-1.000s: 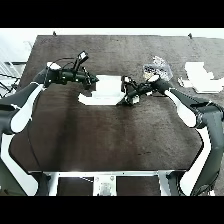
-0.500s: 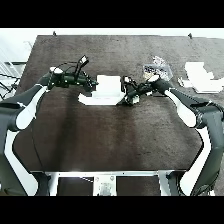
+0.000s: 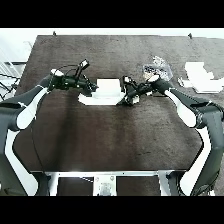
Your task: Fold the box and place the chain.
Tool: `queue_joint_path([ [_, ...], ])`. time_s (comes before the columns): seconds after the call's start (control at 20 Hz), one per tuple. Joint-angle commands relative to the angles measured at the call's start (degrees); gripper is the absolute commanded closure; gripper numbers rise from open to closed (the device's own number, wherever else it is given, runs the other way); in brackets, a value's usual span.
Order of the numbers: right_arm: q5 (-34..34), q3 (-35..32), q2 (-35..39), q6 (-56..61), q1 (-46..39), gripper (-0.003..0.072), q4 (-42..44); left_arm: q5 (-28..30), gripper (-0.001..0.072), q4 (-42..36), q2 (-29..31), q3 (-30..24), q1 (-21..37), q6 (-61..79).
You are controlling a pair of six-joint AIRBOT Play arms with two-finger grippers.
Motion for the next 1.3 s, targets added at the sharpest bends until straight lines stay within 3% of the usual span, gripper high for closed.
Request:
queue_joint_path([
  [0.0,0.0,0.0,0.0,0.0,0.0,0.0166,0.0,-0.2,0.069,0.0,0.1,-0.1,0.0,0.1],
  [0.25,0.0,0.0,0.0,0.0,0.0,0.0166,0.0,-4.3,0.069,1.6,3.6,1.6,1.4,1.6],
  [0.45,0.0,0.0,0.0,0.0,0.0,0.0166,0.0,-12.5,0.0678,11.6,6.2,4.3,2.6,1.6],
  [0.55,0.0,0.0,0.0,0.0,0.0,0.0166,0.0,-13.3,0.0121,17.5,6.2,4.7,2.6,0.2],
  [0.6,0.0,0.0,0.0,0.0,0.0,0.0166,0.0,-13.2,0.0079,19.6,6.2,4.7,2.6,-0.8],
  [0.95,0.0,0.0,0.0,0.0,0.0,0.0166,0.0,-13.1,0.0078,26.9,6.1,4.7,0.9,-0.3],
  [1.25,0.0,0.0,0.0,0.0,0.0,0.0166,0.0,-12.8,0.0079,27.6,4.1,4.0,-1.3,2.0],
])
